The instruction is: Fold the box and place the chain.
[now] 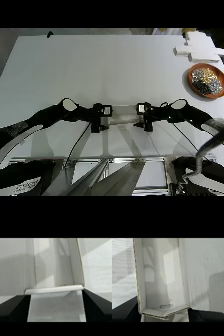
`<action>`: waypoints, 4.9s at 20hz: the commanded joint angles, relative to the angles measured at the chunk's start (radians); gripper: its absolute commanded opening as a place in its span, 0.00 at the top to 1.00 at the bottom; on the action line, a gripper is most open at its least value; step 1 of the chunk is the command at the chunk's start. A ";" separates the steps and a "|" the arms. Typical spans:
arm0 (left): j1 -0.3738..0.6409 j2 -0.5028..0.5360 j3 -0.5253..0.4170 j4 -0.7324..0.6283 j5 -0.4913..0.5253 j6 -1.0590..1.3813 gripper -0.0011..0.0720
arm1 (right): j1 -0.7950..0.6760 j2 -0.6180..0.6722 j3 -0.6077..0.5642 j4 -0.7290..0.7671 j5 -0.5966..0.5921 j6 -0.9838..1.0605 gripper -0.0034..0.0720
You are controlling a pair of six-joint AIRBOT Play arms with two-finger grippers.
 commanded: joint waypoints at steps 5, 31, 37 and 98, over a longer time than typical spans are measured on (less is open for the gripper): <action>-0.001 -0.032 0.000 -0.051 0.018 0.001 0.02 | 0.000 0.000 0.000 0.000 0.001 0.000 0.41; -0.001 -0.051 -0.055 -0.312 0.034 0.249 0.03 | 0.000 0.000 0.000 0.000 0.001 0.000 0.41; -0.001 -0.050 -0.073 -0.338 0.041 0.256 0.03 | 0.000 0.000 0.000 0.000 0.000 0.000 0.41; -0.007 -0.050 -0.073 -0.341 0.036 0.263 0.86 | 0.000 0.095 0.000 0.369 -0.262 0.370 0.93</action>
